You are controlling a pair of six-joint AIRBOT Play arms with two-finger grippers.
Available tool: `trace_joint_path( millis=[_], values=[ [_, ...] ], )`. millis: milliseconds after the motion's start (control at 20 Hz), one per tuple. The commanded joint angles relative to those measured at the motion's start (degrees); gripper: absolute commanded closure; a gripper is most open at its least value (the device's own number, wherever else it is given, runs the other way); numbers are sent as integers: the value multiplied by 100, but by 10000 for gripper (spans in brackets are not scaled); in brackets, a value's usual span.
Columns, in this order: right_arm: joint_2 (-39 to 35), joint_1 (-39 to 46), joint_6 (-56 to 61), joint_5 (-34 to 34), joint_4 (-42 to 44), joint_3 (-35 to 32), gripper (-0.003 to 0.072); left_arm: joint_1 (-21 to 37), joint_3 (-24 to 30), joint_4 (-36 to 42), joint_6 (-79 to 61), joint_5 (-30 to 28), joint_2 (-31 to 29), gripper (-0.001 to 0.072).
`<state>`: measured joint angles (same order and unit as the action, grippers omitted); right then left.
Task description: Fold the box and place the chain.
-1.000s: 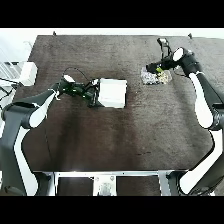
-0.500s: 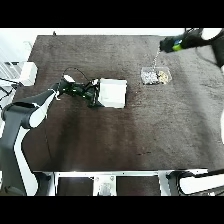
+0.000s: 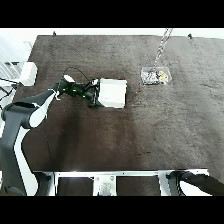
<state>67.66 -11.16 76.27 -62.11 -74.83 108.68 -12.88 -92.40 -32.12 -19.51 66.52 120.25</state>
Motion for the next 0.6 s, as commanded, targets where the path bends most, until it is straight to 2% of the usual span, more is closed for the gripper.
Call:
trace_joint_path(
  millis=[0,150,400,550],
  values=[
    [-348,-529,4,-72,0,-9,682,2,-4,0,0,-2,2,478],
    [-345,-903,7,-98,2,-240,681,0,-4,0,0,0,2,478],
    [-345,-1215,177,-83,66,-1005,681,2,-4,0,0,0,2,478],
    [-343,-1381,177,271,284,-1554,682,0,-4,0,0,-2,2,478]
  ],
)
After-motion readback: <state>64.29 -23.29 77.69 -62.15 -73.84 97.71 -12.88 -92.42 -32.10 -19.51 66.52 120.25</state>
